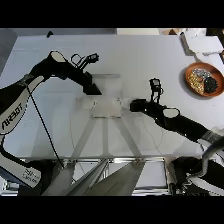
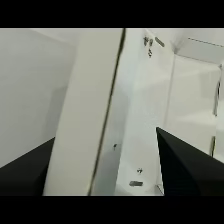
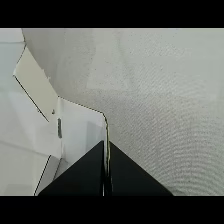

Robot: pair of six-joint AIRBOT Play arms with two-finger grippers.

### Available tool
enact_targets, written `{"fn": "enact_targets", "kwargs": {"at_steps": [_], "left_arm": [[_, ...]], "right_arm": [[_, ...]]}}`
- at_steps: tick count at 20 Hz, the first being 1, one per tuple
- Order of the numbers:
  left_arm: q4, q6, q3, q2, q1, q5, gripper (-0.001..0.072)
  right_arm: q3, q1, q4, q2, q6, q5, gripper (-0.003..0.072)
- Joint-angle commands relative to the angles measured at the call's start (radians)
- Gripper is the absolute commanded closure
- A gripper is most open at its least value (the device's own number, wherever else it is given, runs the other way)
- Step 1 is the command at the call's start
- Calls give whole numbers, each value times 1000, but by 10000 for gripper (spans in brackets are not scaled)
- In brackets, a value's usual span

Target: Fold the box and place the chain.

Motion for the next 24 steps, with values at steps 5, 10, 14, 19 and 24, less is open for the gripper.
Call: {"fn": "enact_targets", "kwargs": {"at_steps": [5, 10, 14, 19, 24], "left_arm": [[26, 51, 0, -3, -7, -10, 467], [26, 62, 0, -19, -6, -30, 705], [37, 61, 0, -25, -6, -40, 702], [37, 61, 0, -25, -6, -41, 701], [37, 57, 0, -25, -7, -40, 703]], "right_arm": [[0, 1, 0, 1, 0, 0, 673], [0, 1, 0, 1, 0, 0, 673], [0, 1, 0, 1, 0, 0, 673], [0, 1, 0, 1, 0, 0, 673], [0, 1, 0, 1, 0, 0, 673]]}}
